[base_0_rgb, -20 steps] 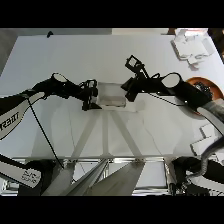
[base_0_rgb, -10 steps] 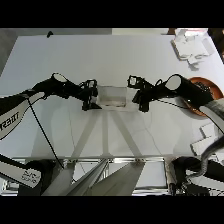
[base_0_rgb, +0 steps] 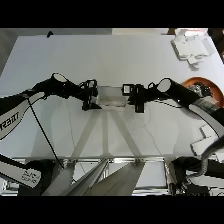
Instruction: Fold the box and place the chain.
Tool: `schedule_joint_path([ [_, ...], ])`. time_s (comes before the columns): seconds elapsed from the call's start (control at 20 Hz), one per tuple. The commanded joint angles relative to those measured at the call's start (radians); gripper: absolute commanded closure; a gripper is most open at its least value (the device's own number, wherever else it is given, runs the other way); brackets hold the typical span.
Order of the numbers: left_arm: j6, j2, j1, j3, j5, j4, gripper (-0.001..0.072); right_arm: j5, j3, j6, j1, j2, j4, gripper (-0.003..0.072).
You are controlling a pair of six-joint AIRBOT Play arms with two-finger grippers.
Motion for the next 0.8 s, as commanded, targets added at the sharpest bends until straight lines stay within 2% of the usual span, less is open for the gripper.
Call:
schedule_joint_path([
  [0.0, 0.0, 0.001, 0.001, 0.0, 0.0, 0.0, 0.0392, -0.022, 0.0, -0.052, 0.027, -0.005, 0.031, 0.0527],
  [0.4, 0.0, 0.001, 0.001, 0.0, 0.0, 0.0, 0.0392, -0.006, -0.001, -0.052, 0.054, -0.005, 0.059, 0.0531],
  [0.45, 0.0, 0.001, 0.001, 0.0, 0.0, 0.0, 0.0392, -0.006, 0.0, -0.051, 0.054, -0.005, 0.058, 0.0512],
  [0.55, 0.0, 0.001, 0.001, 0.0, 0.0, 0.0, 0.0392, -0.006, 0.0, -0.051, 0.054, -0.005, 0.058, 0.0298],
  [0.6, 0.0, 0.001, 0.001, 0.0, 0.0, 0.0, 0.0392, -0.006, -0.001, -0.049, 0.054, -0.005, 0.058, 0.0248],
  [0.75, 0.0, 0.001, 0.001, 0.0, 0.0, 0.0, 0.0392, -0.005, -0.001, -0.047, 0.054, -0.005, 0.058, 0.0245],
])
